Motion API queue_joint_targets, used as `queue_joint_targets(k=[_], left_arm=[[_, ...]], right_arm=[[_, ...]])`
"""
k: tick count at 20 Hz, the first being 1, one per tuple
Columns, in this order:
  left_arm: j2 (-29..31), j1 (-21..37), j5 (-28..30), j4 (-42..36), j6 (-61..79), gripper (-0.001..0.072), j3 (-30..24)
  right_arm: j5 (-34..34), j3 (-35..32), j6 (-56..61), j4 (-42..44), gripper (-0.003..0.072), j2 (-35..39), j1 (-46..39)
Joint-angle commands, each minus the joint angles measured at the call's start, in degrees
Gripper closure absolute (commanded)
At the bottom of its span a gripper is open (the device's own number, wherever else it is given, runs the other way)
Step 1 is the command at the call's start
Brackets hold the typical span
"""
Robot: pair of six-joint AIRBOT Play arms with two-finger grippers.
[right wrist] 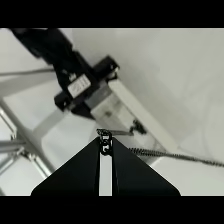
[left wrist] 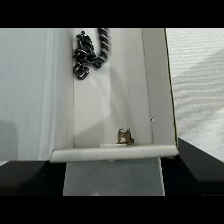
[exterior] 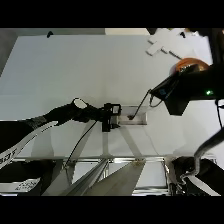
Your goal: Fold the box and place the chain.
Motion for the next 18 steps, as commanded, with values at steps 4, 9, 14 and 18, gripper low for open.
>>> queue_joint_targets(k=[4,9,14,18], left_arm=[[0.0,0.0,0.0,0.0,0.0,0.0698,0.0],[0.0,0.0,0.0,0.0,0.0,0.0698,0.0],[0.0,0.0,0.0,0.0,0.0,0.0698,0.0],[0.0,0.0,0.0,0.0,0.0,0.0698,0.0]], right_arm=[[-0.9,-12.4,-1.7,0.3,0.0671,-0.5,0.1],[-13.8,-25.5,-1.4,3.2,0.0671,-0.5,0.1],[-22.6,-33.8,-1.4,3.9,0.0670,-2.5,0.1],[-25.3,-34.5,-1.0,3.9,0.0643,-5.9,0.1]])
